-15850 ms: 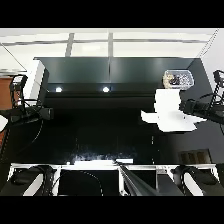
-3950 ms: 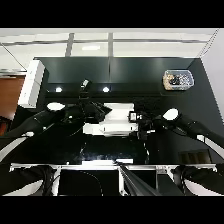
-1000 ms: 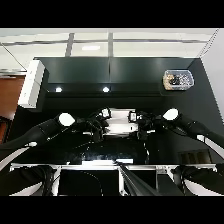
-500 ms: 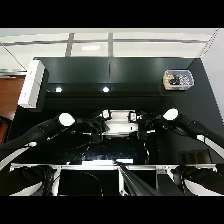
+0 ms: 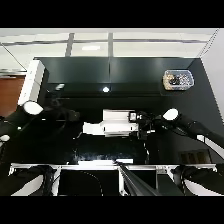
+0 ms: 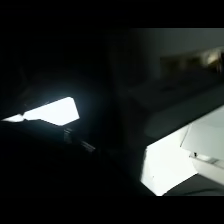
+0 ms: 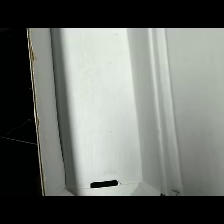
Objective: Fold the box and place the chain.
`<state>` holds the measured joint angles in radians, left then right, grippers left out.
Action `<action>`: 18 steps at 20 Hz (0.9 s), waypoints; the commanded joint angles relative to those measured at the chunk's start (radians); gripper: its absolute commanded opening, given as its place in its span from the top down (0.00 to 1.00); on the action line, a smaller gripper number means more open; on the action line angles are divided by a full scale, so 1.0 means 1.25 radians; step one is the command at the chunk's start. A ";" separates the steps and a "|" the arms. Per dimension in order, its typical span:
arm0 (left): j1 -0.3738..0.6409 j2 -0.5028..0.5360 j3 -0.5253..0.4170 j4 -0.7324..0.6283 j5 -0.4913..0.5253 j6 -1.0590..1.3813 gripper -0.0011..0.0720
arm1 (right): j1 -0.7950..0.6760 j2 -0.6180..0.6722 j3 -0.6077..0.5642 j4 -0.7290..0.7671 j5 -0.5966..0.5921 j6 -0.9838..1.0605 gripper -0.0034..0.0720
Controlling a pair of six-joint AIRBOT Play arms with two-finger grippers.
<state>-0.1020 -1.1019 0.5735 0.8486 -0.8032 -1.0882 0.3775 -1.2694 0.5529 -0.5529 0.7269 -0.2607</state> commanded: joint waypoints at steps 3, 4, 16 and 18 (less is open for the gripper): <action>0.140 -0.004 -0.049 -0.031 -0.161 -0.181 0.94 | 0.001 -0.001 0.000 0.002 -0.007 0.005 0.32; 0.125 -0.016 -0.062 -0.052 -0.175 -0.182 0.94 | 0.001 -0.001 0.000 0.002 -0.007 0.005 0.32; -0.090 -0.179 -0.092 -0.455 -0.106 0.116 0.94 | 0.001 -0.001 0.000 0.002 -0.007 0.005 0.32; -0.070 -0.169 -0.092 -0.455 -0.116 0.117 0.94 | 0.001 -0.001 0.000 0.002 -0.007 0.005 0.32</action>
